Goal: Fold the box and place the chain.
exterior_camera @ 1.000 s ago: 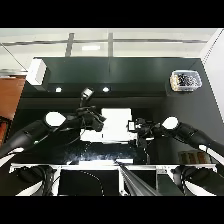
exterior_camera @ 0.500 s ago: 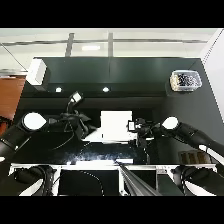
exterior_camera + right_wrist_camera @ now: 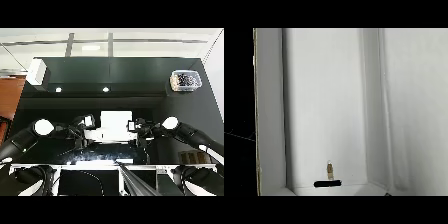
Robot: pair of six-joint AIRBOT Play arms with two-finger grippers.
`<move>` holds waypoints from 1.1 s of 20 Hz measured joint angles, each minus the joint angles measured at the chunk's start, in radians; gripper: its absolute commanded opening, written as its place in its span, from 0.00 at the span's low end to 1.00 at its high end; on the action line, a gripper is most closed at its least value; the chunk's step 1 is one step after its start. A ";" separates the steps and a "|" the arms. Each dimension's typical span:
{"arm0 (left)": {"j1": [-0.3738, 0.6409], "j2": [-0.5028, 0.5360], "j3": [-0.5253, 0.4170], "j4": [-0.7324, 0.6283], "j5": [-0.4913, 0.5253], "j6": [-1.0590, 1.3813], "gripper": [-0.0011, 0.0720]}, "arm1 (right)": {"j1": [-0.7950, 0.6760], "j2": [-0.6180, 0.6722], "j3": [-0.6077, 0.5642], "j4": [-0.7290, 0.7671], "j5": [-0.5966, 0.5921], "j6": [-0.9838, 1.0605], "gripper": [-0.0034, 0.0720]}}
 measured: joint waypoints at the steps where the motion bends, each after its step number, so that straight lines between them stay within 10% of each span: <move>1: -0.012 -0.013 -0.001 -0.001 0.009 0.020 0.97 | 0.000 0.000 0.000 0.000 0.000 0.000 0.79; 7: -0.093 -0.077 -0.002 -0.009 0.121 0.067 0.91 | 0.000 0.000 0.000 0.000 0.000 0.000 0.79; 10: -0.122 -0.102 -0.002 -0.019 0.161 0.074 0.38 | 0.000 0.000 0.000 0.000 0.000 0.000 0.79; 12: -0.132 -0.110 -0.001 -0.025 0.174 0.076 0.23 | 0.000 0.000 0.000 0.000 0.000 0.000 0.79; 22: -0.143 -0.118 0.021 -0.106 0.186 0.078 0.23 | 0.000 0.000 0.000 0.000 0.000 0.000 0.79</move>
